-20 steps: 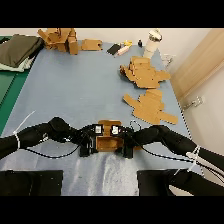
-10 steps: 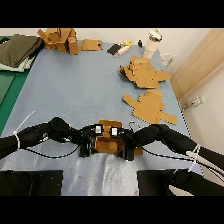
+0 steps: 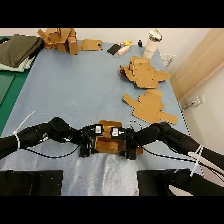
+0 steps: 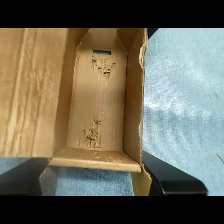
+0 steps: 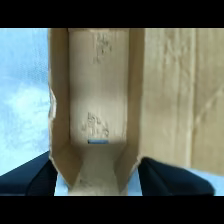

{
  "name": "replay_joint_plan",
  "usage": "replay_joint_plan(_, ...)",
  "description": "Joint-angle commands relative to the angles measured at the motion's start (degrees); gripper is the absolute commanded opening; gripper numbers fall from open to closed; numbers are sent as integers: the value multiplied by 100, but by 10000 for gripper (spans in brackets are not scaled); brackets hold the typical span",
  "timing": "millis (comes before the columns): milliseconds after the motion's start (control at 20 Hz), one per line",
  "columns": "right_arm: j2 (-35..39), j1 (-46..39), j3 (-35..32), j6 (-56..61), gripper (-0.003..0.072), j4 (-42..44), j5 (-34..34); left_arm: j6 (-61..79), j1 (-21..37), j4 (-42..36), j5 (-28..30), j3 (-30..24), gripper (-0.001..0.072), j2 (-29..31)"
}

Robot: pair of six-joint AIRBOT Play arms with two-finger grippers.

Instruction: Fold the box.

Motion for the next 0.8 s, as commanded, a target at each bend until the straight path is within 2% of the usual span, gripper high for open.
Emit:
replay_joint_plan(0,164,-2,7,494,719,-518,-7,0,-2,2,2,4,599,4)
replay_joint_plan(250,1082,0,7,1541,715,-1215,-282,0,-2,2,0,4,599,4)
replay_joint_plan(350,1576,0,7,2337,713,-1204,-699,0,-2,2,0,4,599,4)
replay_joint_plan(600,2522,2,4,2907,713,-282,-1792,0,-2,2,2,4,599,4)
replay_joint_plan(750,2789,15,-11,3899,713,647,-2420,0,-2,2,2,4,599,4)
